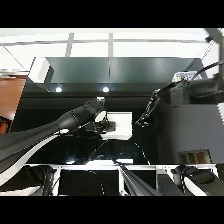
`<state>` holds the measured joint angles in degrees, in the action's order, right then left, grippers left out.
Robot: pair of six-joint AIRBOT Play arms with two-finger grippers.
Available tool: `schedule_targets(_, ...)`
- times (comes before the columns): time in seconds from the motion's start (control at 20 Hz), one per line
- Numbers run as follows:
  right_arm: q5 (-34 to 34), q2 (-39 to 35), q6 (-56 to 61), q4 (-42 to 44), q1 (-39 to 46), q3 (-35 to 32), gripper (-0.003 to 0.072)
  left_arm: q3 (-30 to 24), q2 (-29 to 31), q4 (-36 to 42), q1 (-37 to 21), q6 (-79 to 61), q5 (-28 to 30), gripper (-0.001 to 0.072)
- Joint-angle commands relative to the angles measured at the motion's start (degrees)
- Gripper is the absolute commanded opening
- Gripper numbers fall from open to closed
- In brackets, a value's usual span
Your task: Fold the box and place the chain.
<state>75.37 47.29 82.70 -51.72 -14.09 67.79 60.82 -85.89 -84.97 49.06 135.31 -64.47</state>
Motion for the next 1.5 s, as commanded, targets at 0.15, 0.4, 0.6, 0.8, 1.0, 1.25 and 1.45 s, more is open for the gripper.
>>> schedule_targets(0.15,-4.2,-0.2,-0.1,8.1,-7.4,-2.5,0.0009,0.0,0.0,0.0,0.0,0.0,0.2,0.003)
schedule_targets(0.4,-11.6,0.7,0.0,8.3,-12.2,-10.0,0.0008,0.0,0.0,0.0,0.0,0.0,1.0,0.003)
schedule_targets(0.6,-21.1,2.1,0.7,8.2,-14.0,-19.6,0.0013,0.0,0.0,0.0,0.0,0.0,1.0,0.003)
schedule_targets(0.8,-28.6,4.2,0.9,8.2,-14.3,-27.7,0.0015,0.0,0.0,0.0,0.0,0.0,1.0,0.003)
schedule_targets(1.0,-27.9,4.2,1.0,8.1,-13.6,-29.5,0.0506,0.0,0.0,0.0,0.0,0.0,1.0,0.003)
schedule_targets(1.25,-15.1,-3.2,-3.9,-3.4,-0.9,-28.3,0.0566,0.0,0.0,0.1,0.0,0.0,1.0,0.003)
schedule_targets(1.45,-16.4,-5.5,-26.2,-5.9,-0.1,-35.3,0.072,0.0,0.0,0.2,0.0,0.0,1.0,0.003)
